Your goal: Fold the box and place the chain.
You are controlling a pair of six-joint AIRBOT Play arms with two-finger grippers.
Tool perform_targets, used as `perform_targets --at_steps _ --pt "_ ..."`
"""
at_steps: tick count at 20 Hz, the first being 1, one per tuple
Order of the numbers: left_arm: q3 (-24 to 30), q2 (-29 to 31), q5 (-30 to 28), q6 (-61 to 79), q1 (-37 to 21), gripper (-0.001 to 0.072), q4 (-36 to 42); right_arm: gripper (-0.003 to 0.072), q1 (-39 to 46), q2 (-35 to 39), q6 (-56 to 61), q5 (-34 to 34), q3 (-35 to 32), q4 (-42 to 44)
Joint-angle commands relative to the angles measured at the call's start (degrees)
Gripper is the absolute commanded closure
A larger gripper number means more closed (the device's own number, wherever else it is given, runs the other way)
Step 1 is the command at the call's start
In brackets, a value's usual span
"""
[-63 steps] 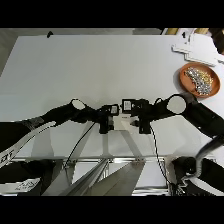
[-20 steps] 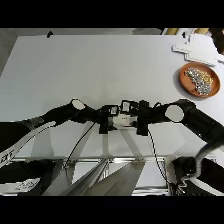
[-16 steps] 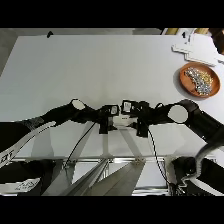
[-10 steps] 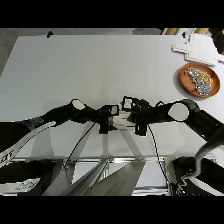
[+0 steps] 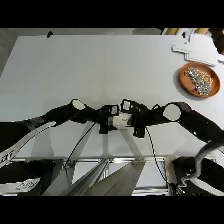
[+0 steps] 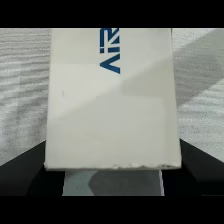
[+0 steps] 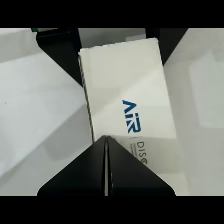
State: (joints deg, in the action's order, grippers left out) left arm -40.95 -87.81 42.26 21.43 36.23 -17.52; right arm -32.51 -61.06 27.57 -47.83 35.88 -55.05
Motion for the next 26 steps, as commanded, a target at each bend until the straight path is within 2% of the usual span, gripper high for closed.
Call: perform_targets --at_steps 1,7,13,15,17,19,21,26 --pt "0.02 0.04 0.00 -0.02 -0.07 0.0503 0.00 0.0666 -0.04 -0.50 0.00 0.76 -1.09 -0.17" --pt "0.02 0.04 -0.02 -0.02 -0.07 0.0503 0.00 0.0666 -0.04 -1.16 0.02 0.72 -1.14 -0.20" --pt "0.02 0.04 -0.02 -0.02 -0.07 0.0503 0.00 0.0667 3.34 9.64 4.37 2.56 -1.07 -0.61" --pt "0.02 0.04 -0.02 -0.02 -0.07 0.0503 0.00 0.0667 8.13 14.21 12.00 0.92 -1.07 -4.17" --pt "0.02 0.04 -0.02 -0.02 -0.07 0.0503 0.00 0.0667 13.42 17.31 24.50 -2.82 -1.07 -12.55" --pt "0.02 0.04 -0.02 -0.02 -0.07 0.0503 0.00 0.0667 20.35 17.46 36.04 -10.23 -1.20 -23.08" --pt "0.02 0.04 0.00 -0.02 -0.07 0.0503 0.00 0.0667 27.65 17.11 42.71 -15.67 -2.36 -29.16" --pt "0.02 0.04 -0.02 -0.02 -0.07 0.0503 0.00 0.0667 40.52 17.11 47.63 -17.53 -8.90 -30.01"
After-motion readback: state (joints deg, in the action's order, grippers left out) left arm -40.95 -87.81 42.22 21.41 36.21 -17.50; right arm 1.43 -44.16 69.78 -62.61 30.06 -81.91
